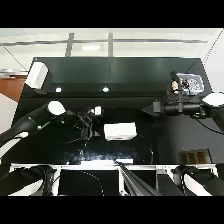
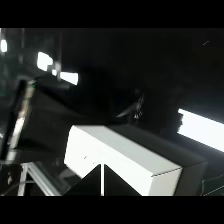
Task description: Fold the box and place the chain.
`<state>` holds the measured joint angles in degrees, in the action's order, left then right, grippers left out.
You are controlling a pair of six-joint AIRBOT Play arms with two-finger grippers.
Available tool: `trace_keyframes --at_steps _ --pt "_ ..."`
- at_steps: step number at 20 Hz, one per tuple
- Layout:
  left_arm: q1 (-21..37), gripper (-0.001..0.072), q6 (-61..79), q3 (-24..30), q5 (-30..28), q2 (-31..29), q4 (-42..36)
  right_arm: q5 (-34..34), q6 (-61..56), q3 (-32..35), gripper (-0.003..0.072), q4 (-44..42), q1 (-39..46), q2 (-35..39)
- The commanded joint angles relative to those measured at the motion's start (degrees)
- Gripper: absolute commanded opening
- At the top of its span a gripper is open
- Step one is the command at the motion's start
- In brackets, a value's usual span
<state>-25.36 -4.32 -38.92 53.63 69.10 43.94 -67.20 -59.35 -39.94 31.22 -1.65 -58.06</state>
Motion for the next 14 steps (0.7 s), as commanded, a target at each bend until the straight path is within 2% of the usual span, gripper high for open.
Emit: trace_keyframes --at_steps 1,4,6,8,11,14 --pt "2.78 0.0720 -14.82 -0.07 3.23 -6.75 3.45 0.37 0.04 -0.09 0.0028 2.38 3.10 0.61" --pt "1.22 0.0720 -15.23 -0.26 0.81 -8.68 -2.60 3.65 0.02 -0.09 0.0028 3.21 3.08 0.61" --pt "-2.25 0.0717 -15.61 -1.46 -4.66 -7.23 -3.02 3.80 0.02 -0.09 0.0028 3.26 3.08 0.61" --pt "-6.38 0.0715 -15.61 -3.26 -10.97 -3.72 -7.08 3.85 0.02 -0.07 0.0028 3.30 3.08 0.61" --pt "-12.04 0.0714 -12.94 -8.15 -11.34 2.80 -6.47 3.80 0.04 -0.04 0.0028 3.34 3.08 0.61" --pt "-16.00 0.0715 -11.74 -10.99 -11.17 6.34 -6.43 3.80 0.92 -0.04 0.0027 3.37 3.08 0.61"
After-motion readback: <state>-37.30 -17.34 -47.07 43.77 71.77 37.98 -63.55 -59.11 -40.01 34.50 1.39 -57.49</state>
